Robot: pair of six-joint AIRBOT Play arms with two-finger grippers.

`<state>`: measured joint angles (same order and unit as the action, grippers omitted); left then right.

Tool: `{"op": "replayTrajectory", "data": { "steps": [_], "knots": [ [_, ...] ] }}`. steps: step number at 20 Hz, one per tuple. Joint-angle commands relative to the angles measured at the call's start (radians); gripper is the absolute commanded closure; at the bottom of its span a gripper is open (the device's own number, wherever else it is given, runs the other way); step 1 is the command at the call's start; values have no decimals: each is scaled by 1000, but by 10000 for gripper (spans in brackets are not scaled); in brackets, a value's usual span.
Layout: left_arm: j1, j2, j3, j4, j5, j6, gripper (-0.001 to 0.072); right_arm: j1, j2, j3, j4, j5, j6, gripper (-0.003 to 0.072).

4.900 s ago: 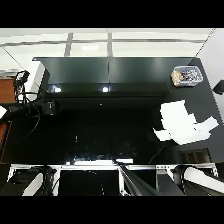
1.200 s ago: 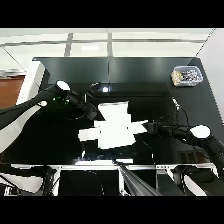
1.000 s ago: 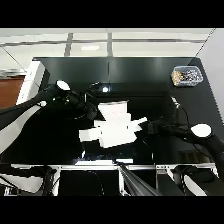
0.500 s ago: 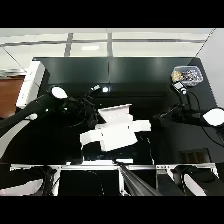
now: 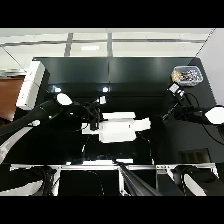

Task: Fold the box and place the chain.

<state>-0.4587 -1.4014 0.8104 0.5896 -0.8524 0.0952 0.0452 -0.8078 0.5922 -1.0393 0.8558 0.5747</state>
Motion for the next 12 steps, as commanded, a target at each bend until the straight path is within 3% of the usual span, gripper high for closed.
{"op": "replayTrajectory", "data": {
  "steps": [1,7,12],
  "knots": [
    [-23,-29,-1,2,37,36,684,13,-1,-8,75,37,-68,49],
    [-22,-27,0,2,37,33,683,153,-7,-130,134,35,-357,61],
    [-21,-27,0,2,37,33,684,241,-36,-173,164,12,-443,61]
  ]
}}
